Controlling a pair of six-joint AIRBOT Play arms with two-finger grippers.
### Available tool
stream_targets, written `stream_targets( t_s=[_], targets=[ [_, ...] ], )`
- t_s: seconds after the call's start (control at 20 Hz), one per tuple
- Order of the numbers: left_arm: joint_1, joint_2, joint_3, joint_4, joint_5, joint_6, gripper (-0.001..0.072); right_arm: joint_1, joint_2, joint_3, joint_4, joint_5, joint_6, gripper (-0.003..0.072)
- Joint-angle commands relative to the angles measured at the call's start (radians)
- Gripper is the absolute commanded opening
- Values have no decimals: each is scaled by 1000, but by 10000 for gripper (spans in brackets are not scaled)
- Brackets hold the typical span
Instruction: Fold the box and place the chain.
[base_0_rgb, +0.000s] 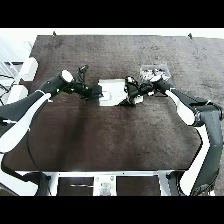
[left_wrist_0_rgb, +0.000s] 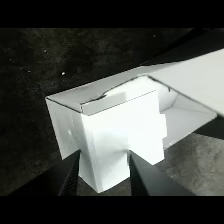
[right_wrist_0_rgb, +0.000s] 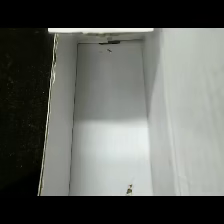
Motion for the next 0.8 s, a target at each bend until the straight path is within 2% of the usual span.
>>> stream_targets(
  t_s=[0.0,0.35,0.75],
  targets=[
    [-31,-1,29,156,17,-132,369,1,-1,0,0,1,-1,589],
    [-69,-16,52,221,35,-227,369,1,-1,0,0,1,-1,589],
    [-90,-112,221,351,-168,-409,369,1,-1,0,0,0,-1,589]
  ],
)
